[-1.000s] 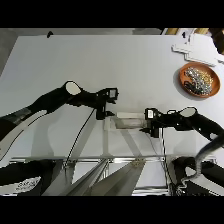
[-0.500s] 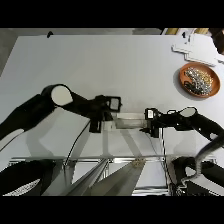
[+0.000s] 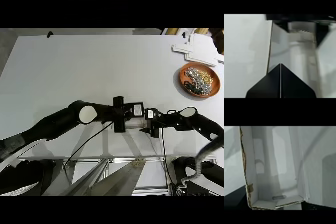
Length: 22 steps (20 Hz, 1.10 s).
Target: Fold the box and place the chain.
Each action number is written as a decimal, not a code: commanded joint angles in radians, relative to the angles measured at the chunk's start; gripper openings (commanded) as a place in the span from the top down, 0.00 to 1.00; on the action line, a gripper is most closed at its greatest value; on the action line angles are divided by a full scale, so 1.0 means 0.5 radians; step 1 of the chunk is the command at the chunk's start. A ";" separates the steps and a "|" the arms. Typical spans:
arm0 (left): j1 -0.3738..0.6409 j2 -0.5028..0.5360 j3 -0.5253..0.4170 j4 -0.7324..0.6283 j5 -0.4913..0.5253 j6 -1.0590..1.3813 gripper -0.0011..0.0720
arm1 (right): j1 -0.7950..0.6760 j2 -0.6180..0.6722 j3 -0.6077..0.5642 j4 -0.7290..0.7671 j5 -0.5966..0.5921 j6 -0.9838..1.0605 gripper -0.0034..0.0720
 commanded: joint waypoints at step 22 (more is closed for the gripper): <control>0.338 0.063 -0.015 0.169 -0.732 -0.263 0.98 | -0.001 0.002 0.000 0.000 0.000 0.001 0.43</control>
